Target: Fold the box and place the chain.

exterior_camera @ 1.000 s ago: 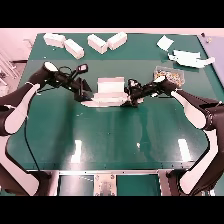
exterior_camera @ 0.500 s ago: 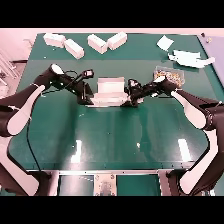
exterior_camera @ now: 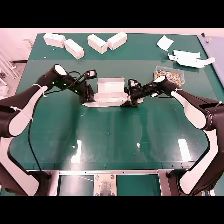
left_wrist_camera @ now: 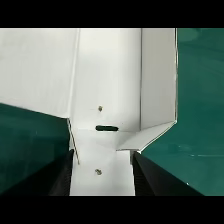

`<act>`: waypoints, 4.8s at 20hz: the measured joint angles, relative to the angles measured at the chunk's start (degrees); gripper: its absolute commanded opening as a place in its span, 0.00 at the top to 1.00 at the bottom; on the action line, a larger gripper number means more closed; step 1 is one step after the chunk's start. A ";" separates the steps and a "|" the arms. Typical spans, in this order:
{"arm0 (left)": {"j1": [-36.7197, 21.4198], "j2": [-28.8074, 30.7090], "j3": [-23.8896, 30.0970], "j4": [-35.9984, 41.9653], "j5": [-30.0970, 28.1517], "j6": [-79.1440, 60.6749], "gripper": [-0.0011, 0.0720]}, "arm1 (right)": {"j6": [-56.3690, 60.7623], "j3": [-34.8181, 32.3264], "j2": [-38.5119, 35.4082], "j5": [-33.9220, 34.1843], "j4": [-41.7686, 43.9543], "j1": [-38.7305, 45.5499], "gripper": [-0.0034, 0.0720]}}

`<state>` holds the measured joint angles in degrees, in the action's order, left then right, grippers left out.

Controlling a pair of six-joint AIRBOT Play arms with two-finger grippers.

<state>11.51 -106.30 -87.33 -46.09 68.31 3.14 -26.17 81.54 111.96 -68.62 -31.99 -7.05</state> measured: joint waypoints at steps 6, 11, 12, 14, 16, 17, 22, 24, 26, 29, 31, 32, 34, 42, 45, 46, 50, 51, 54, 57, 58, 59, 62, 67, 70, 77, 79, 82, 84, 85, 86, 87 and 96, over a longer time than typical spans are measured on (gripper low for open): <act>0.07 0.00 0.00 1.36 -0.33 -0.09 0.57 | 0.00 0.02 0.00 0.00 0.00 0.00 0.17; 0.31 0.02 0.37 4.17 -0.52 -0.57 0.57 | 0.00 0.00 0.00 0.00 -0.02 0.00 0.17; 0.44 0.02 0.72 4.22 -0.68 -0.90 0.57 | 0.00 0.00 0.00 0.00 -0.02 0.00 0.17; 0.48 0.00 1.27 2.56 -1.55 -1.29 0.56 | 0.00 0.00 0.02 0.00 -0.02 0.00 0.17; 0.48 0.00 1.60 -0.28 -3.37 -1.40 0.33 | 0.00 0.00 0.02 0.00 0.00 0.00 0.17; 0.42 0.00 1.66 -1.27 -4.26 -1.40 0.23 | 0.02 0.00 0.00 0.00 -0.02 0.00 0.17; -0.28 0.26 1.66 -4.31 -6.51 -1.57 0.23 | 0.00 0.00 0.00 0.00 0.00 0.00 0.17; -0.31 0.35 1.66 -4.96 -5.57 -1.99 0.23 | 0.02 0.00 0.02 0.00 0.00 0.00 0.17; -0.37 0.35 1.66 -5.46 -3.67 -2.45 0.23 | 0.00 0.00 0.00 0.00 0.00 0.00 0.17; -0.42 0.35 1.66 -4.04 -1.09 -2.84 0.19 | 0.00 0.00 0.00 0.00 0.00 0.00 0.17; -0.37 0.35 1.66 -2.08 -0.66 -3.02 0.10 | 0.00 0.00 0.00 0.00 0.00 0.00 0.17; -0.37 0.35 1.66 -1.16 -0.81 -3.04 0.10 | 0.02 0.00 0.00 0.00 0.00 0.00 0.17; -0.39 0.35 1.66 0.20 -1.22 -3.08 0.10 | 0.00 0.00 0.00 0.00 0.00 0.00 0.17; -0.35 0.35 1.66 3.67 -0.13 -3.21 0.48 | 0.00 0.00 0.00 0.00 0.00 0.00 0.17; 0.42 0.28 1.66 4.39 -0.17 -3.21 0.48 | 0.00 0.00 0.00 0.00 -0.02 0.00 0.17; 0.72 0.28 1.66 4.39 -0.37 -3.21 0.48 | 0.00 0.00 0.00 -0.02 -0.02 0.00 0.17; 1.77 0.22 1.66 4.74 -1.49 -3.23 0.48 | 0.02 0.00 0.00 0.00 -0.02 0.00 0.17; 2.10 0.17 1.66 4.81 -1.77 -3.21 0.48 | 0.02 0.00 0.00 -0.02 -0.02 0.02 0.17; 3.06 0.11 1.68 5.14 -2.86 -3.23 0.48 | 0.02 0.00 0.00 -0.02 -0.02 0.07 0.17; 3.61 0.00 1.68 5.66 -4.00 -3.34 0.26 | 0.04 0.00 0.00 0.00 0.00 0.07 0.17; 3.72 -0.02 1.68 5.79 -4.22 -3.48 0.26 | 0.04 0.00 0.00 0.00 0.00 0.07 0.17; 3.74 -0.13 1.68 6.08 -4.31 -3.52 0.22 | 0.07 0.02 0.00 0.00 0.00 0.07 0.17; 3.85 -0.72 1.79 7.37 -4.48 -4.22 0.00 | 0.04 0.02 0.00 -0.02 -0.04 0.07 0.17; 3.87 -1.66 2.03 9.03 -4.13 -4.39 0.06 | 0.02 0.02 0.00 -0.02 -0.04 0.07 0.17; 3.85 -1.88 1.92 8.96 -4.28 -4.98 0.23 | 0.00 0.00 0.00 0.00 0.00 0.04 0.17; 2.29 -1.22 -0.74 6.80 -1.05 -4.81 0.96 | -0.02 0.00 0.02 0.04 0.02 0.00 0.17; 0.70 -1.18 -1.95 6.23 2.12 -4.15 0.96 | -0.02 0.00 0.02 0.02 0.02 0.00 0.17; -2.23 -0.98 -3.41 6.12 6.47 -3.37 0.96 | -0.02 0.00 0.02 0.02 0.00 0.00 0.17; -4.63 -0.55 -4.04 6.49 8.39 -2.29 0.96 | 0.00 0.00 0.00 0.00 0.00 0.00 0.17; -5.81 -0.37 -4.24 6.95 9.07 -1.38 0.96 | -0.02 0.00 0.02 0.00 0.00 0.00 0.17; -7.04 -0.24 -4.39 7.34 9.66 0.24 0.96 | -0.02 0.00 0.02 0.00 0.00 0.00 0.17; -8.15 -0.11 -4.52 7.72 10.08 2.38 0.96 | 0.00 0.00 0.02 0.00 0.00 0.00 0.17; -14.56 0.15 -1.95 7.26 9.68 35.26 0.96 | 0.00 0.00 0.02 -0.02 -0.02 0.00 0.17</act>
<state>-3.05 -106.15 -89.27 -38.83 78.00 38.39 -26.17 81.54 111.98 -68.64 -32.01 -7.05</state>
